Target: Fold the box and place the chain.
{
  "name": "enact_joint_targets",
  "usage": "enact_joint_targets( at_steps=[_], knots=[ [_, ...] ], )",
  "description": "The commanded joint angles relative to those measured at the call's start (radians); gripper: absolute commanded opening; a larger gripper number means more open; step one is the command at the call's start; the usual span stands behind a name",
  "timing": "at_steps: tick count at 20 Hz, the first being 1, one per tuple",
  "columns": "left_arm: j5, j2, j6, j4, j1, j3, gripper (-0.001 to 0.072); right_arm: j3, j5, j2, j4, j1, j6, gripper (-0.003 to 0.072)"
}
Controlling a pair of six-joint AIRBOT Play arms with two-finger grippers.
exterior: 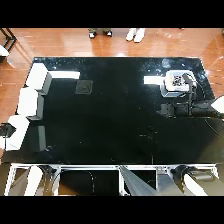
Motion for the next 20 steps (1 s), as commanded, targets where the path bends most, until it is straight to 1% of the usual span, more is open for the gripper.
enact_joint_targets(
  at_steps=[1, 5, 6, 7, 8, 9, 11, 13, 16, 17, 18, 19, 20],
  knots=[
    [0.083, -0.076, 0.097, -0.079, 0.04, 0.0, 0.006, 0.0, -0.024, 0.001, 0.0, 0.0, 0.0, 0.0021],
    [0.102, -0.185, 0.149, -0.108, 0.009, 0.0, 0.006, 0.0, -0.03, 0.001, 0.0, 0.0, 0.0, 0.002],
    [0.108, -0.205, 0.161, -0.109, 0.0, 0.0, 0.0081, 0.0, -0.03, 0.001, 0.0, 0.0, 0.0, 0.002],
    [0.119, -0.216, 0.162, -0.108, -0.01, 0.0, 0.0273, 0.0, -0.03, 0.001, 0.0, 0.0, 0.0, 0.002],
    [0.143, -0.219, 0.161, -0.108, -0.018, 0.0, 0.0608, 0.0, -0.03, 0.001, 0.001, 0.0, 0.001, 0.002],
    [0.184, -0.217, 0.151, -0.107, -0.024, 0.002, 0.064, 0.0, -0.03, 0.0, 0.001, 0.0, 0.006, 0.002],
    [0.196, -0.205, 0.15, -0.116, -0.024, 0.03, 0.064, 0.0, -0.031, 0.0, 0.001, 0.0, 0.012, 0.002],
    [0.191, -0.19, 0.146, -0.173, -0.027, 0.085, 0.064, 0.0, -0.033, 0.001, 0.001, 0.0, 0.018, 0.002],
    [0.137, -0.156, 0.132, -0.33, -0.049, 0.193, 0.064, 0.009, -0.053, 0.0, 0.014, 0.0, 0.031, 0.002],
    [0.138, -0.145, 0.131, -0.401, -0.063, 0.227, 0.0639, 0.033, -0.066, 0.0, 0.011, 0.0, 0.031, 0.002],
    [0.154, -0.136, 0.132, -0.498, -0.091, 0.26, 0.0637, 0.084, -0.081, -0.001, -0.005, 0.0, 0.031, 0.002],
    [0.174, -0.132, 0.132, -0.579, -0.134, 0.291, 0.0616, 0.151, -0.08, -0.005, -0.029, 0.0, 0.035, 0.002],
    [0.184, -0.132, 0.131, -0.637, -0.2, 0.328, 0.0445, 0.225, -0.069, -0.009, -0.077, 0.001, 0.055, 0.002]
  ],
)
